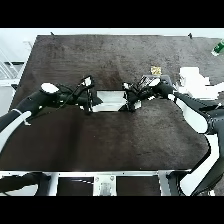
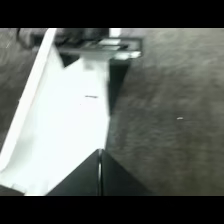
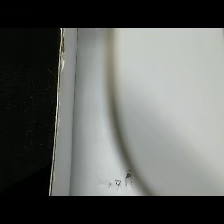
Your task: Fold the box and place the chain.
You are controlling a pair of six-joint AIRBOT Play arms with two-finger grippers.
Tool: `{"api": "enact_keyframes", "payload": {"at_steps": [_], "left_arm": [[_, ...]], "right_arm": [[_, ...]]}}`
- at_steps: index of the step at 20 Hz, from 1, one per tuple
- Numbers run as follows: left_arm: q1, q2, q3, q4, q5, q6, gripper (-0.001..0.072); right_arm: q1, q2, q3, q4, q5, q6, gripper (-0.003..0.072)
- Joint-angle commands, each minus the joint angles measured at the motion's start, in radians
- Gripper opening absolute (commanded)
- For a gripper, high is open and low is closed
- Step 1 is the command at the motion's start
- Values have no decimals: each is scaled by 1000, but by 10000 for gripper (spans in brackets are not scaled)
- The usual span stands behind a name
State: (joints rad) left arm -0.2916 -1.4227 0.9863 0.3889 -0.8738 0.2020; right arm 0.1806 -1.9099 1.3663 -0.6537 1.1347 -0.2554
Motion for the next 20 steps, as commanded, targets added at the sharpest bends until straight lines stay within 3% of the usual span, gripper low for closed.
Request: {"api": "enact_keyframes", "payload": {"at_steps": [1, 8, 11, 20], "left_arm": [[-14, -82, 74, 4, 41, -30, 17], [3, -253, 252, 1, 65, -47, 18], [3, -265, 254, 0, 173, -41, 18], [3, -302, 261, 1, 211, -22, 18]], "right_arm": [[1, -1, 0, 0, 0, 0, 455], [1, -1, 0, 0, 0, 0, 455], [1, -1, 0, 0, 0, 0, 455], [1, -1, 0, 0, 0, 0, 455]]}}
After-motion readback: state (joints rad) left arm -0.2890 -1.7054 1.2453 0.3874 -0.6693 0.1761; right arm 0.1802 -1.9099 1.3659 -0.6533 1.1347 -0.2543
